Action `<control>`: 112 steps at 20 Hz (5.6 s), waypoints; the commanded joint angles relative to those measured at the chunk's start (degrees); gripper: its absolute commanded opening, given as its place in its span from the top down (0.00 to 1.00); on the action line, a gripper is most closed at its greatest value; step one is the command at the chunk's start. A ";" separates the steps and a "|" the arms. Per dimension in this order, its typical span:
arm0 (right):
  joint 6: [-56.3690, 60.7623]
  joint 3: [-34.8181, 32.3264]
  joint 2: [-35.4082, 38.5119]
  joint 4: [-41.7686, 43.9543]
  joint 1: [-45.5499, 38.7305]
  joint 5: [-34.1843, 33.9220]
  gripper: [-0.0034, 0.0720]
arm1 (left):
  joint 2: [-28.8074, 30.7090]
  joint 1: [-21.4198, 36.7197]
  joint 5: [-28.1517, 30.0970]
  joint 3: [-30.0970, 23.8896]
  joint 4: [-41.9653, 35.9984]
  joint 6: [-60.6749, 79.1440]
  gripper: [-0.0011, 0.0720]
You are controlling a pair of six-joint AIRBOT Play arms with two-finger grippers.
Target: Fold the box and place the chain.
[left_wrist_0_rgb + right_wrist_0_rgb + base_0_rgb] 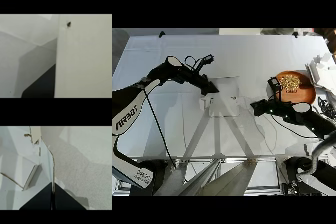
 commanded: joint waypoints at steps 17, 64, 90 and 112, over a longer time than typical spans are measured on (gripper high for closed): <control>0.00 0.00 0.00 -0.02 0.04 0.00 0.94 | -0.07 -0.11 -2.27 0.00 0.24 3.13 0.97; 17.66 2.19 40.33 -21.18 0.04 -5.16 0.56 | 11.87 -5.73 5.18 -16.61 -4.46 24.57 0.98; 17.66 2.19 40.33 -21.55 0.04 -5.18 0.56 | 5.42 -5.90 13.60 -16.55 -8.74 34.01 0.98; 5.88 2.27 40.35 -19.17 0.07 15.15 0.31 | 4.20 -5.90 13.60 -16.55 -8.59 33.55 0.98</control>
